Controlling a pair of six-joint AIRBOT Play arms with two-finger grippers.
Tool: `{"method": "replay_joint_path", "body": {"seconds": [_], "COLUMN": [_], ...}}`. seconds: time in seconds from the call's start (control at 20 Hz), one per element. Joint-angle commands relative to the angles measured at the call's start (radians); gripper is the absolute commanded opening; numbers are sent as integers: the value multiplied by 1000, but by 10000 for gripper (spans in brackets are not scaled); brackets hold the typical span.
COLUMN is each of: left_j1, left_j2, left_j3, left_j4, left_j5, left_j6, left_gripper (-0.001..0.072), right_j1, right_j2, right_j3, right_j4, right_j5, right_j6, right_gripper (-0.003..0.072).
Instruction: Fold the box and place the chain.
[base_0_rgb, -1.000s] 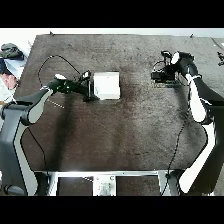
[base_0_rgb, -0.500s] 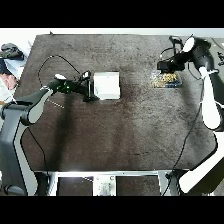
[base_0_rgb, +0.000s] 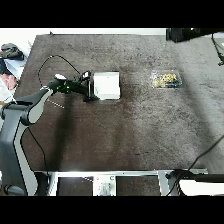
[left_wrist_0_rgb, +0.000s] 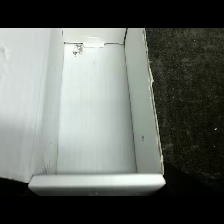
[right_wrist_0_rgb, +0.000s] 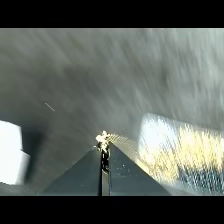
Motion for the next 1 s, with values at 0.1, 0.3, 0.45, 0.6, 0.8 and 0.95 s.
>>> {"method": "replay_joint_path", "body": {"seconds": [0.1, 0.3, 0.45, 0.6, 0.8, 0.95], "left_j1": [-1, -1, -1, -1, -1, -1], "left_j2": [0, 0, 0, 0, 0, 0], "left_j3": [0, 0, 0, 0, 0, 0], "left_j4": [0, 0, 0, 0, 0, 0], "left_j5": [0, 0, 0, 0, 0, 0], "left_j6": [0, 0, 0, 0, 0, 0], "left_gripper": [351, 351, 351, 351, 351, 351], "right_j1": [236, 341, 362, 369, 378, 379], "right_j2": [106, 64, 14, -42, -130, -197], "right_j3": [0, -51, -153, -264, -374, -409], "right_j4": [9, 48, 133, 244, 364, 386], "right_j5": [-192, -249, -330, -442, -554, -613], "right_j6": [-92, -98, -98, -109, -132, -131], "right_gripper": [14, 14, 14, 13, 13, 14]}}
